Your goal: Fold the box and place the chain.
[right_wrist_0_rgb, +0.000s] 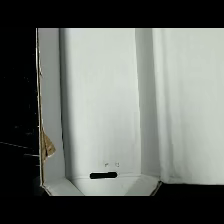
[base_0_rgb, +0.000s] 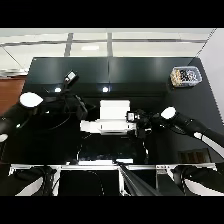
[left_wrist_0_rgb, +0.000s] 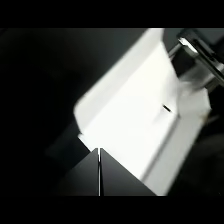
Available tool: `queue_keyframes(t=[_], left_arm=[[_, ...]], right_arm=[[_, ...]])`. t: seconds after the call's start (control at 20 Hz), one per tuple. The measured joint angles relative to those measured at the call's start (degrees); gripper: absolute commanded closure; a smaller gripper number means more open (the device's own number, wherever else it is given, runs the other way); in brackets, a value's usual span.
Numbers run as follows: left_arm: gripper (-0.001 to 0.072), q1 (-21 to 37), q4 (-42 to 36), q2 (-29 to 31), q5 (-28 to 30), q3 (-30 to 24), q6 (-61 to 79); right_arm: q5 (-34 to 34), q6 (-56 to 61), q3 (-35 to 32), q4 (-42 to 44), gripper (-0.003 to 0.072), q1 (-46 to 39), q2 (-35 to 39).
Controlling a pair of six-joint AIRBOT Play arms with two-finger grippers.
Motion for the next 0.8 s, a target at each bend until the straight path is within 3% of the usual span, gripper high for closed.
queue_keyframes(t=[0.15,0.2,0.25,0.4,0.8], left_arm=[[0.0648,0.72,5.62,4.96,-6.95,-1.88,0.48],[0.0377,0.70,7.82,5.73,-8.48,-2.45,1.68],[-0.0011,0.35,10.10,6.23,-9.86,-3.15,3.43],[0.0001,-1.79,14.84,5.92,-9.01,-4.83,9.79],[0.0023,-12.02,22.10,-2.91,6.23,-5.81,17.79]], right_arm=[[0.00,-0.02,0.00,0.00,0.0522,0.00,0.00],[0.00,-0.02,0.00,0.00,0.0522,0.00,0.00],[0.00,-0.04,0.00,0.00,0.0522,0.00,0.00],[0.00,-0.04,0.00,0.00,0.0522,0.00,0.00],[-0.02,-0.07,0.00,0.02,0.0522,0.00,0.00]])
